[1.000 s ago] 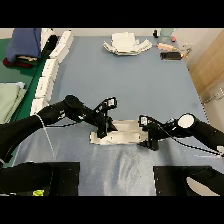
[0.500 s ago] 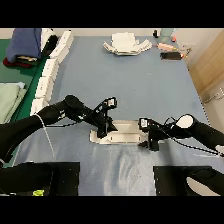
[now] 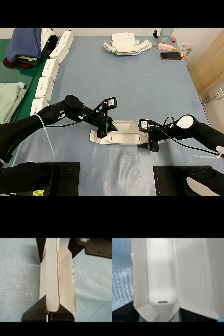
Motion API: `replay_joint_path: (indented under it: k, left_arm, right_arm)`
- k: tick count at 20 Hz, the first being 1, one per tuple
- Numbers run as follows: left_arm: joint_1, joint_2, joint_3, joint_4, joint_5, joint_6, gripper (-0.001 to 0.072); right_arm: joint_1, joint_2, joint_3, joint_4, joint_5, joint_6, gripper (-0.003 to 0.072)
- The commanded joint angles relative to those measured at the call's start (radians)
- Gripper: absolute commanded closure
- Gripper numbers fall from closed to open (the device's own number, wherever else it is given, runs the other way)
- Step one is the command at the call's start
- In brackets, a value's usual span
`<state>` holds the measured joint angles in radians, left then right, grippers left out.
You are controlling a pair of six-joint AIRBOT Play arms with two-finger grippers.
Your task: Fold the box.
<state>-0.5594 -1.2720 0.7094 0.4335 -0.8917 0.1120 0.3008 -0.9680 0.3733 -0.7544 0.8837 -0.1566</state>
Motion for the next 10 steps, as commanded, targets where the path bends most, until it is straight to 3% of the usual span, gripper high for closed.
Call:
replay_joint_path:
  k: [1,6,10]
  left_arm:
    - [0.0,0.0,0.0,0.0,0.0,0.0,0.0696]
    - [0.0,0.0,0.0,0.0,0.0,0.0,0.0696]
    - [0.0,0.0,0.0,0.0,0.0,0.0,0.0696]
  right_arm:
    - [0.0,0.014,0.0,0.015,-0.006,-0.002,-0.0017]
    - [0.0,0.013,-0.003,0.016,-0.013,-0.002,0.0048]
    - [0.0,-0.014,-0.005,0.02,-0.019,-0.002,0.0047]
